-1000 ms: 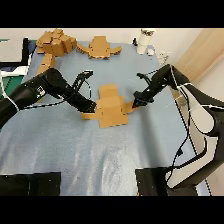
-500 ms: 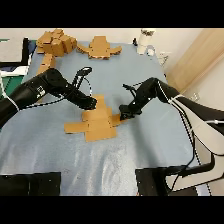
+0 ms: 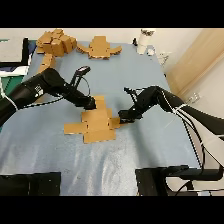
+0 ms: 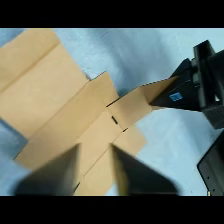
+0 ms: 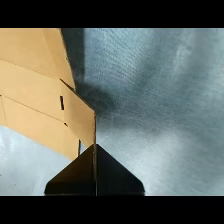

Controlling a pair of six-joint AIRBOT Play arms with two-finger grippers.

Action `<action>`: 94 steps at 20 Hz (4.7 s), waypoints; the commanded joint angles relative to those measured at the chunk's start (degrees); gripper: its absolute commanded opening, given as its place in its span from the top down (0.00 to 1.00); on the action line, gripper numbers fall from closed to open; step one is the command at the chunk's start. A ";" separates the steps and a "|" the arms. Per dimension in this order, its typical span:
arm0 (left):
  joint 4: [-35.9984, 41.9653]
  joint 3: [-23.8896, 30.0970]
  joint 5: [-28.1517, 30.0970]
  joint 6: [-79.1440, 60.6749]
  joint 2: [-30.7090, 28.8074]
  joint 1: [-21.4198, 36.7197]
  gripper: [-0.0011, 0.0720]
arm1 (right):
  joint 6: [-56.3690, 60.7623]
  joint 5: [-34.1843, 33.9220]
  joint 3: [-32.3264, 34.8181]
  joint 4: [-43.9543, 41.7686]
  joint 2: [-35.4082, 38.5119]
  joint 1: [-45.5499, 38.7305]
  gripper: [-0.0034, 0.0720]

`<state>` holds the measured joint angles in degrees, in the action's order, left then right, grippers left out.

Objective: Fold the box.

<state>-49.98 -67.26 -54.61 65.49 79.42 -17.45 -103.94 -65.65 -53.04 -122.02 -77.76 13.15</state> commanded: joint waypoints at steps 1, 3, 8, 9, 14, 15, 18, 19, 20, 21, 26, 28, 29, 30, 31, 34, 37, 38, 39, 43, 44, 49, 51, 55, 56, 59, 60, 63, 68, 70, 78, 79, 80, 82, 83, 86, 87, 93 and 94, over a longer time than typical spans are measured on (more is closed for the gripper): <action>3.28 2.62 -3.06 -3.52 0.02 5.03 0.34 | -0.74 0.92 2.51 0.13 2.34 0.09 0.95; 7.50 5.31 -4.13 -7.30 0.44 8.72 0.34 | -2.73 2.97 4.46 0.11 4.44 0.09 0.95; 17.84 7.45 -4.92 -15.82 6.64 13.20 0.34 | -5.20 4.83 6.36 0.07 6.73 0.13 0.95; 18.75 7.45 -4.42 -16.74 8.02 13.20 0.34 | -5.55 4.52 6.36 0.02 6.73 0.13 0.95; 19.65 6.56 0.11 -20.81 10.73 13.25 0.34 | -7.34 2.19 6.36 0.04 6.75 0.22 0.95; 20.31 6.29 0.87 -22.01 10.88 13.25 0.34 | -7.65 2.05 6.36 0.00 6.75 0.22 0.95; 22.32 4.37 -2.14 -24.61 13.38 13.14 0.34 | -7.87 2.01 6.36 0.02 6.75 0.22 0.95; 24.17 3.65 -4.22 -26.12 14.64 13.14 0.34 | -7.87 2.03 6.36 0.02 6.75 0.22 0.95; 25.88 3.04 -5.97 -27.21 15.76 13.14 0.34 | -7.87 2.03 6.36 0.04 6.73 0.20 0.95; 27.32 2.54 -7.78 -28.30 16.76 13.14 0.34 | -7.85 2.03 6.36 0.02 6.73 0.20 0.95; 28.37 1.84 -14.16 -32.41 18.03 13.42 0.42 | -7.76 2.03 6.36 0.07 6.73 0.20 0.95; 28.59 1.84 -14.58 -33.73 18.03 13.68 0.58 | -7.76 2.01 6.36 0.04 6.73 0.20 0.95; 28.79 1.84 -14.64 -34.69 18.03 13.75 0.62 | -7.76 2.01 6.36 0.04 6.73 0.20 0.95; 28.81 1.84 -14.53 -35.21 18.03 13.77 0.79 | -7.76 2.01 6.36 0.04 6.73 0.20 0.95; 28.89 1.84 -14.56 -36.17 18.03 13.75 0.84 | -7.74 2.01 6.36 0.04 6.73 0.20 0.95; 29.38 1.84 -14.86 -37.83 18.03 13.70 0.84 | -7.76 2.05 6.36 0.04 6.73 0.20 0.95; 29.94 1.84 -16.15 -41.94 18.01 13.44 0.97 | -7.52 2.25 6.34 0.07 6.73 0.20 0.80; 30.91 1.81 -16.26 -42.71 17.97 13.38 0.97 | -6.86 2.29 6.32 0.24 6.73 -0.04 0.55; 32.06 1.73 -16.72 -43.82 17.86 13.22 0.97 | -4.87 2.38 6.10 0.94 6.73 -0.50 0.44; 32.81 1.75 -14.23 -50.40 14.69 9.35 0.97 | 0.13 -1.36 2.60 3.41 6.75 -4.42 0.41; 32.79 1.77 -13.11 -52.24 13.92 8.11 0.97 | 1.16 -2.84 1.09 3.41 6.75 -5.81 0.41; 38.14 5.99 -4.15 -64.72 9.33 3.37 0.97 | 4.37 -8.37 -7.37 3.17 6.75 -11.76 0.42; 43.56 10.62 0.50 -72.11 5.81 2.84 0.98 | 5.14 -8.24 -8.87 3.26 6.75 -12.15 0.43; 46.60 19.96 8.87 -84.63 -1.99 1.49 0.97 | 5.60 -3.98 -9.14 3.15 6.75 -12.09 0.95; 46.51 21.51 9.11 -86.49 -3.13 0.83 0.97 | 5.60 -2.32 -9.14 3.13 6.75 -12.09 0.95; 44.76 23.17 9.35 -88.26 -3.69 -1.86 0.97 | 5.60 1.29 -9.14 2.34 6.75 -12.00 0.95; 44.11 23.15 10.45 -88.65 -3.69 -3.08 0.97 | 5.60 1.79 -9.14 2.14 6.75 -12.00 0.95; 41.33 23.17 13.16 -88.63 -3.69 -6.34 0.97 | 5.60 1.77 -9.14 2.19 6.75 -12.00 0.95; 41.22 23.19 14.14 -88.59 -3.69 -8.02 0.97 | 5.57 1.57 -9.14 2.16 6.75 -11.98 0.95; 41.24 23.52 14.19 -88.67 -3.69 -8.07 0.97 | 5.57 1.49 -9.14 2.16 6.75 -11.91 0.95; 42.82 26.23 14.21 -88.94 -3.89 -8.26 0.97 | 5.57 2.47 -9.14 2.23 6.75 -10.51 0.95; 43.41 26.14 14.78 -90.12 -4.66 -8.24 0.97 | 5.57 2.45 -9.14 2.23 6.75 -10.51 0.95; 44.83 26.14 16.46 -92.56 -5.90 -8.26 0.97 | 5.57 2.47 -9.14 2.23 6.75 -10.51 0.95; 50.51 26.29 20.70 -99.97 -8.63 -8.28 0.97 | 5.57 2.97 -9.14 2.25 6.75 -10.51 0.95; 52.68 26.38 21.86 -103.60 -9.55 -8.28 0.97 | 5.57 3.23 -9.14 2.25 6.75 -10.51 0.95; 52.94 27.12 22.08 -105.63 -9.62 -8.66 0.97 | 5.57 3.56 -9.14 2.25 6.75 -10.51 0.95; 52.89 28.00 22.14 -106.20 -9.40 -9.01 0.97 | 5.55 3.63 -9.14 2.29 6.75 -10.51 0.95; 53.35 32.79 24.68 -109.24 -9.40 -12.39 0.97 | 5.55 4.83 -9.14 2.27 6.75 -9.77 0.95; 54.03 33.11 24.44 -109.22 -9.40 -12.50 0.97 | 5.55 5.18 -9.14 2.27 6.75 -9.46 0.95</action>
<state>3.07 -35.66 -31.09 -42.35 70.06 -28.95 -98.37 -61.28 -62.13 -119.77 -71.05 3.14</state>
